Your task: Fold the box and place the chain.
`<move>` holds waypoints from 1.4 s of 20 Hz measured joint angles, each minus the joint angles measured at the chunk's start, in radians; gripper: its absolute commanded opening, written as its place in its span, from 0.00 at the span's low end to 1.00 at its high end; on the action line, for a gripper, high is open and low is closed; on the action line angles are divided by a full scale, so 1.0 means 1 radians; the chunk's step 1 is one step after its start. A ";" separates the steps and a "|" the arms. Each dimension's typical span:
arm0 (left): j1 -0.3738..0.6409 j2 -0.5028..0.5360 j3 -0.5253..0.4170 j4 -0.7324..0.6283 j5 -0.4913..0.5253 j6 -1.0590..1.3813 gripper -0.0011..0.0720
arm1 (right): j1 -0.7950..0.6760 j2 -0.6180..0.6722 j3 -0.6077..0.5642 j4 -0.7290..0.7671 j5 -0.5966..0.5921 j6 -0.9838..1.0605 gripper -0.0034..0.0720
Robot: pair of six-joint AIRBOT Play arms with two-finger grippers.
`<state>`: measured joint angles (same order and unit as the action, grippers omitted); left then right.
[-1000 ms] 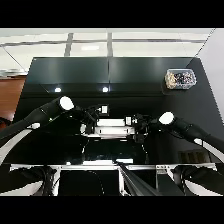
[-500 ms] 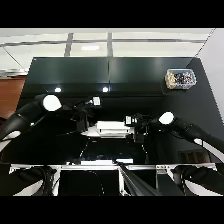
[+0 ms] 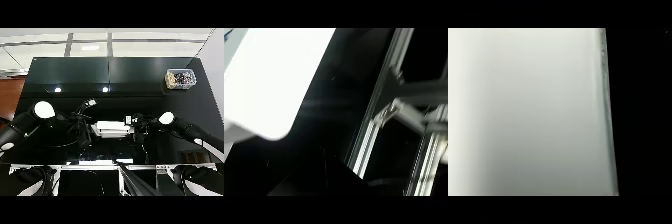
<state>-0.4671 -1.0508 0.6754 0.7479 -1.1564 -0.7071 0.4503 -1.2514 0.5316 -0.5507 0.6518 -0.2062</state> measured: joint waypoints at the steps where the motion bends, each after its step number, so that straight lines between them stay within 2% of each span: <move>1: -0.007 0.001 -0.013 -0.039 0.057 0.004 0.05 | 0.000 0.000 0.000 0.000 0.000 0.001 0.22; 5: -0.023 -0.001 -0.037 -0.207 0.388 0.077 0.05 | 0.000 0.000 0.000 0.000 -0.001 0.001 0.22; 7: -0.026 -0.021 -0.039 -0.249 0.538 0.108 0.05 | 0.000 0.000 0.000 0.000 -0.001 0.001 0.22; 9: -0.027 -0.061 -0.023 -0.255 0.608 0.126 0.05 | 0.000 0.000 0.000 0.000 -0.002 0.001 0.22; 13: -0.028 -0.159 0.028 -0.187 0.578 0.116 0.05 | 0.000 0.000 0.000 0.000 -0.002 0.001 0.22; 20: -0.027 -0.275 0.062 -0.061 0.441 0.071 0.05 | 0.000 0.000 0.000 -0.001 0.001 -0.001 0.22; 24: -0.024 -0.280 0.118 -0.010 0.373 0.067 0.05 | 0.000 0.000 0.000 -0.001 0.001 -0.002 0.23; 28: 0.006 -0.193 0.169 0.137 0.303 -0.039 0.05 | 0.000 0.000 0.000 0.002 -0.003 0.002 0.22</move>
<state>-0.4614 -1.2438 0.8448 0.8845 -0.8539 -0.7456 0.4503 -1.2514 0.5316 -0.5491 0.6483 -0.2047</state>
